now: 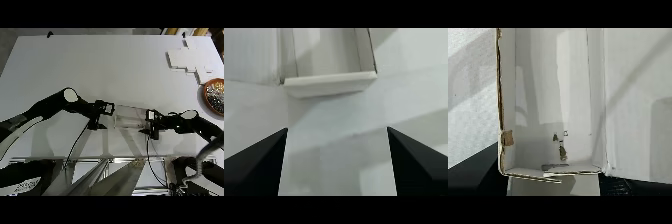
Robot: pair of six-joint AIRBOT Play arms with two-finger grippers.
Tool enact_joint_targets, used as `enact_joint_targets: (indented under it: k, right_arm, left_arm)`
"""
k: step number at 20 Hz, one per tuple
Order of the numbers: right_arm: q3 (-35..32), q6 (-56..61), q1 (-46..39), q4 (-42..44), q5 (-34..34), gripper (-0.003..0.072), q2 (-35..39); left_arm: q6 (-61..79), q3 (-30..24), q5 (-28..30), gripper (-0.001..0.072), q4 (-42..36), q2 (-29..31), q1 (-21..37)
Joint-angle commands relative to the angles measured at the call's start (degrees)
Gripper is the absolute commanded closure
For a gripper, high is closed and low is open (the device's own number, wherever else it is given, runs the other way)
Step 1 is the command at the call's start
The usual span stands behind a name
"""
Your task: Fold the box and place the chain.
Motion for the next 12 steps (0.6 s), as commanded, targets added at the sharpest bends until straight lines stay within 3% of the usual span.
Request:
enact_joint_targets:
  k: [1,12]
  right_arm:
    - [0.02,0.00,0.00,0.02,0.02,0.0280,0.02]
    - [0.02,0.00,0.00,0.02,0.02,0.0279,0.02]
  left_arm:
    - [13.07,-1.14,2.71,0.0010,-9.07,-3.78,1.16]
    - [17.68,-1.14,2.54,0.0010,-13.75,-6.86,-1.16]
